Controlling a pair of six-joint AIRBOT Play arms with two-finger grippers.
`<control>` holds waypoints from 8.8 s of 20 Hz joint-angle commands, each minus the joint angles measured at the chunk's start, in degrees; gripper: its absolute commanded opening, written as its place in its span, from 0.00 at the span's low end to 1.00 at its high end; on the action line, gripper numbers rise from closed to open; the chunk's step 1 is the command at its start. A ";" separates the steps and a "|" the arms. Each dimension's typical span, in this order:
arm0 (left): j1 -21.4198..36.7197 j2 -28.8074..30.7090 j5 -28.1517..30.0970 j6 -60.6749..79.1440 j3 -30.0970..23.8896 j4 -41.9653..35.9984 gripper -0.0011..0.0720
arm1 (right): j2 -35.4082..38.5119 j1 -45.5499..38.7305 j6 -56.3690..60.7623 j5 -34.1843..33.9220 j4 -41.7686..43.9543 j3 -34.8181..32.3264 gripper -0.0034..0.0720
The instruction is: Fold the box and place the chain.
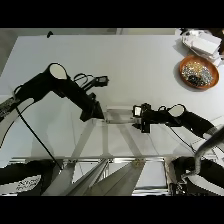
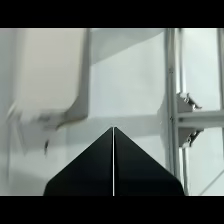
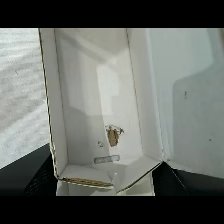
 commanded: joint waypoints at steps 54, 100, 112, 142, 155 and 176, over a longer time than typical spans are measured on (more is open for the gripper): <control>-5.27 4.44 34.45 24.22 -16.15 5.68 0.35 | 0.04 0.00 0.02 0.00 0.00 -0.02 0.72; -0.85 13.88 30.99 7.91 -19.12 0.83 0.02 | 0.04 0.00 0.02 0.04 0.00 -0.02 0.72; 14.67 20.31 28.26 -31.26 -29.31 1.44 0.02 | 0.04 0.00 0.02 0.02 0.00 -0.02 0.72; 5.62 8.28 37.48 -37.09 -29.29 -2.38 0.01 | 0.04 0.00 0.02 0.04 0.00 -0.02 0.72; 5.40 8.33 37.20 -34.77 -29.27 -3.96 0.08 | 0.04 0.00 0.02 0.04 0.00 -0.02 0.72; 1.49 10.71 38.91 -27.89 -29.00 -17.64 0.56 | 0.04 0.00 0.02 0.04 0.00 -0.02 0.72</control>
